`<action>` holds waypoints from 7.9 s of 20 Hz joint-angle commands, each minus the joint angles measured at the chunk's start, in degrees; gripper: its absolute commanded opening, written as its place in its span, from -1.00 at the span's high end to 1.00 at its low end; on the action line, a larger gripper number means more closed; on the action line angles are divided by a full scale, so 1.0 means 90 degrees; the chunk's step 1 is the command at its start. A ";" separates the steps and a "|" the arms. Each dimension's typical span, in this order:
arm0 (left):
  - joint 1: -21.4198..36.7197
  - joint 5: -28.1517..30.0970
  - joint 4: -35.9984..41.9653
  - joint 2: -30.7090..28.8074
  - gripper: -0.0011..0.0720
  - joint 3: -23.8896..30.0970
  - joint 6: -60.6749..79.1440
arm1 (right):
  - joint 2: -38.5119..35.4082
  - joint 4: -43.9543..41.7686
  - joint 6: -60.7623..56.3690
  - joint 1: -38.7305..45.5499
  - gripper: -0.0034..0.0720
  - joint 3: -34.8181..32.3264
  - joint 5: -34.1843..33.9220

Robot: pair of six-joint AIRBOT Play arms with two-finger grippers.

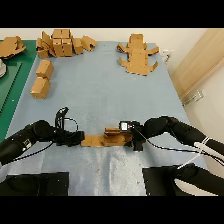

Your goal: Fold the box.

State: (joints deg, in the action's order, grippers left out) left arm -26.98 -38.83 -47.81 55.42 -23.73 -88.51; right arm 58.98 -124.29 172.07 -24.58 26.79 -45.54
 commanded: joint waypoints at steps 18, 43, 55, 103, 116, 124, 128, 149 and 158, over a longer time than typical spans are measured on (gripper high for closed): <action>-0.1224 0.0884 0.2113 0.0180 0.95 -0.0151 0.0590 | -0.0002 -0.0005 -0.0002 0.0005 -0.49 0.0005 -0.0002; -0.2030 0.1120 0.0376 0.0180 0.17 -0.0663 -0.1430 | -0.0002 -0.0005 -0.0002 0.0005 -0.49 0.0005 -0.0002; -0.1166 0.0546 0.0743 0.0177 -0.34 -0.0651 -0.0860 | -0.0002 -0.0029 -0.0002 0.0005 -0.49 0.0005 0.0000; -0.1501 0.0818 0.2815 0.0583 -0.48 -0.0646 0.1460 | -0.0002 -0.0073 -0.0002 0.0005 -0.49 0.0005 0.0000; -0.2382 0.0180 -0.0789 0.1234 -0.17 -0.2013 -0.2426 | -0.0002 -0.0236 0.0000 0.0005 -0.49 0.0005 0.0000; -0.2521 0.0255 -0.0823 0.1263 -0.18 -0.2164 -0.2477 | -0.0002 -0.0228 -0.0002 0.0005 -0.49 0.0005 0.0000; -0.2516 0.0306 -0.0848 0.1263 -0.18 -0.2169 -0.2506 | -0.0002 -0.0228 -0.0002 0.0005 -0.49 0.0005 0.0000; -0.3116 -0.1333 -0.2956 0.2737 -0.19 -0.3713 -0.5061 | -0.0002 -0.0226 0.0000 0.0005 -0.49 0.0005 0.0002; -0.3194 -0.1285 -0.3310 0.2866 -0.18 -0.3733 -0.5260 | -0.0002 -0.0226 0.0000 0.0005 -0.49 0.0005 0.0002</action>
State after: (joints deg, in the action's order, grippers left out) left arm -55.55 -51.37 -76.93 81.01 -57.23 -135.63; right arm 58.98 -126.34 172.09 -24.56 26.79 -45.56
